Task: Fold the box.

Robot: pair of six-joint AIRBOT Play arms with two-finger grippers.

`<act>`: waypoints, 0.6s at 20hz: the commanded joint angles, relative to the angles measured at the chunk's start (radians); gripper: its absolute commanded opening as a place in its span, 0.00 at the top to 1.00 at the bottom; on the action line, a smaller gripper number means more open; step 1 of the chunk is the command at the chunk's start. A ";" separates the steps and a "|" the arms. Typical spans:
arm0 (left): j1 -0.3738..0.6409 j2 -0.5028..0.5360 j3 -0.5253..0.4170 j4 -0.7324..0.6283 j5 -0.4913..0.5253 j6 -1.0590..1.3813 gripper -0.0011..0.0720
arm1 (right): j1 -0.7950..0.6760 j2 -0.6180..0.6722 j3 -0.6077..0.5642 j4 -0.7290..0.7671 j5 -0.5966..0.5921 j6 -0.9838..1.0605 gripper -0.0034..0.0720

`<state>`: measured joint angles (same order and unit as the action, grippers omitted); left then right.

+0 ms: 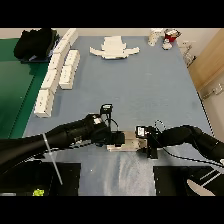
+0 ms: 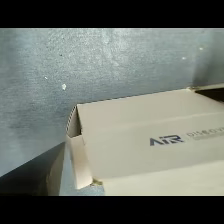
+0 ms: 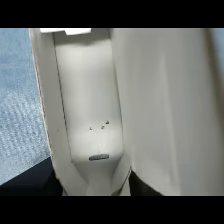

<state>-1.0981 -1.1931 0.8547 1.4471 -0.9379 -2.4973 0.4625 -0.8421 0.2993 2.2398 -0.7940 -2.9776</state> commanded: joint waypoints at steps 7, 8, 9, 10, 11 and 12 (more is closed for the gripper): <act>-0.037 -0.094 0.077 0.080 -0.128 -0.148 0.27 | 0.000 0.001 0.001 0.000 0.000 0.000 0.33; -0.037 -0.098 0.078 0.080 -0.128 -0.151 0.27 | 0.000 0.001 0.001 0.000 0.000 0.000 0.33; -0.037 -0.104 0.083 0.084 -0.129 -0.165 0.27 | 0.000 0.001 0.001 0.000 0.000 0.000 0.33; -0.037 -0.114 0.093 0.084 -0.129 -0.165 0.27 | 0.000 0.001 0.001 0.000 0.000 0.000 0.33; -0.040 -0.125 0.106 0.088 -0.133 -0.165 0.27 | 0.000 0.001 0.001 0.000 0.000 0.000 0.33; -0.048 -0.140 0.124 0.108 -0.146 -0.165 0.27 | 0.000 0.001 0.001 0.000 0.000 0.000 0.33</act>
<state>-1.1378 -1.3071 0.9516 1.5318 -1.0653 -2.6492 0.4625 -0.8421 0.2993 2.2398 -0.7940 -2.9772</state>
